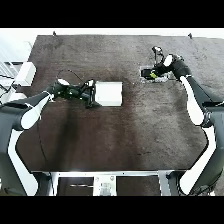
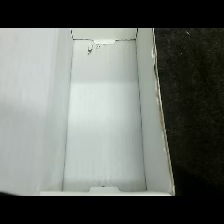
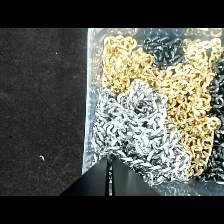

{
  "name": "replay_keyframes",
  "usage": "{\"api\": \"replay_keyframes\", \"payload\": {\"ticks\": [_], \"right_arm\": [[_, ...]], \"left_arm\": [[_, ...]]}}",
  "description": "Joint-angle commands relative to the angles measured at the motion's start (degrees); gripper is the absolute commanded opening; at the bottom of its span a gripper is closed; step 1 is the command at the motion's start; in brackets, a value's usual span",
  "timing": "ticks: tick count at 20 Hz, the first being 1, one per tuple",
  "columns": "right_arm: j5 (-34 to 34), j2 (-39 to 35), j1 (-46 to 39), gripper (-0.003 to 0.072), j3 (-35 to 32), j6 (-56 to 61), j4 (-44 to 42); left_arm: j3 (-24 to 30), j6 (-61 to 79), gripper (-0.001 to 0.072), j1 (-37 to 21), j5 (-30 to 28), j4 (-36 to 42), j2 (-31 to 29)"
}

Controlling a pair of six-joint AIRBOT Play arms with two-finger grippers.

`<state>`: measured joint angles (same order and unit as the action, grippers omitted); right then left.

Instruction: Fold the box and place the chain.

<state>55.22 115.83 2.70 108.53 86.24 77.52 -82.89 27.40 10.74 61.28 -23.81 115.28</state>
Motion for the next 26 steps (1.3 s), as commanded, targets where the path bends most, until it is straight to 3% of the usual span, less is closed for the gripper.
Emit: {"api": "replay_keyframes", "payload": {"ticks": [1,9,13,26], "right_arm": [[-0.42,-0.72,0.04,0.0013,1.11,0.07,-0.04],[3.96,-9.64,0.09,0.0012,1.46,-0.9,-0.04],[6.91,-17.59,1.05,0.0012,1.44,-4.46,-0.02],[7.04,-43.39,11.43,0.0012,1.44,-10.49,0.07]], "left_arm": [[0.0,-0.02,0.0468,0.02,-0.17,0.0,0.02],[0.0,0.0,0.0469,0.02,-0.2,0.0,0.02],[0.0,0.0,0.0469,0.02,-0.22,0.0,0.02],[0.0,0.0,0.0469,0.02,-0.2,0.0,0.02]]}}
